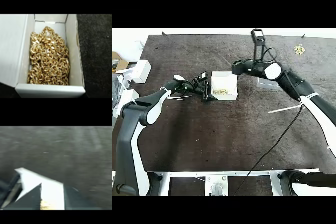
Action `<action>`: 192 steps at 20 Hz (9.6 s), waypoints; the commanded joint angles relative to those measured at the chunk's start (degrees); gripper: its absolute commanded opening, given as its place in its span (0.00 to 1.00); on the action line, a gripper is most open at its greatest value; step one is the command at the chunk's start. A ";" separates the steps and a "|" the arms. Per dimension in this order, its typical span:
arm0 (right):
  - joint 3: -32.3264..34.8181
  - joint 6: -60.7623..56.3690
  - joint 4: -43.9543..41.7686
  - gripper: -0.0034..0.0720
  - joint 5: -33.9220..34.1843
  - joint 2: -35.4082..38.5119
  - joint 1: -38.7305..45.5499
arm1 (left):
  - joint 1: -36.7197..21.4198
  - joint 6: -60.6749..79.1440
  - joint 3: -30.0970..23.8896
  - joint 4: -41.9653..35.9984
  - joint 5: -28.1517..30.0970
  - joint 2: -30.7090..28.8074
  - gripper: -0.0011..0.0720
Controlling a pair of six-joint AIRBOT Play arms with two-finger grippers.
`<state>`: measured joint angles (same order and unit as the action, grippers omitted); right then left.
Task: Fold the box and place the chain.
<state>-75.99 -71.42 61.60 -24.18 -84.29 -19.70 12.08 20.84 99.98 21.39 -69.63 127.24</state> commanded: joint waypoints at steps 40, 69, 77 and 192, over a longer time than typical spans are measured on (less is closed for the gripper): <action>-6.29 84.78 -44.85 0.64 -45.00 -22.88 14.78 | -0.04 0.02 0.00 0.02 0.02 0.00 0.39; -14.12 91.78 -36.79 0.62 -35.80 -24.68 10.01 | -0.04 0.04 0.00 0.02 0.02 0.00 0.39; -14.10 89.11 -33.03 0.38 -37.07 -24.81 9.94 | -0.04 0.02 0.00 0.04 0.02 0.00 0.39; 69.02 53.18 -36.96 0.05 23.78 63.45 12.15 | -23.02 -78.82 -22.77 38.18 56.30 -22.71 0.03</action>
<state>-6.98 -18.26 24.67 -0.38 -20.84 -7.51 -10.15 -58.02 77.23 59.70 -14.94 104.16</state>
